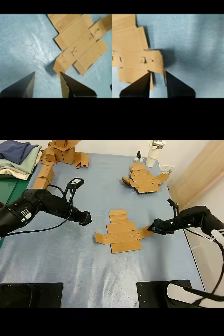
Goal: Fold the box.
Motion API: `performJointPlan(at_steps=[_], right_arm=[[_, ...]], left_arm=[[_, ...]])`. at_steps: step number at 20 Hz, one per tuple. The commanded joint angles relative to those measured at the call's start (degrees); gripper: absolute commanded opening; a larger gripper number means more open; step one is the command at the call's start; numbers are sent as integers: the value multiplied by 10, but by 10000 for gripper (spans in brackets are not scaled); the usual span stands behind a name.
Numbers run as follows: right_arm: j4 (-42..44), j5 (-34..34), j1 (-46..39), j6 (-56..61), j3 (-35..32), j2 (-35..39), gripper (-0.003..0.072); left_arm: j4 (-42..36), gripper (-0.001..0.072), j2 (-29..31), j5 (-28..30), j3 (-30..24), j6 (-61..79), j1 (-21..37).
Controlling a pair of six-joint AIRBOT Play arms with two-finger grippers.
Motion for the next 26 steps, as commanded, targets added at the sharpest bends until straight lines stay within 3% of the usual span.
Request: performJointPlan(at_steps=[1, 6, 7, 9, 10, 14, 17, 22, 26], right_arm=[[-4, -30, 25, -16, 38, -59, 297], [-3, -32, 78, -19, 67, -114, 266], [-2, -35, 85, -23, 71, -115, 153], [15, -56, 97, -41, 72, -115, 21], [32, -68, 103, -46, 72, -115, 2], [116, -57, 158, -87, 31, -82, -1], [157, 32, 228, -106, -57, -16, -1], [181, 176, 340, -104, -170, 79, -1], [183, 211, 384, -102, -185, 104, -1]], left_arm=[[-11, 473, 1, 10, -1, 2, 6], [-26, 473, 1, 38, -1, -1, 16], [-37, 473, 1, 48, -1, 0, 24], [-63, 473, 1, 66, -1, 8, 47], [-81, 473, 1, 72, -1, 17, 61], [-180, 473, -12, 122, -5, 77, 137], [-214, 474, -17, 136, -29, 101, 178], [-223, 474, -18, 132, -123, 127, 213], [-252, 474, -30, 90, -191, 166, 225]])
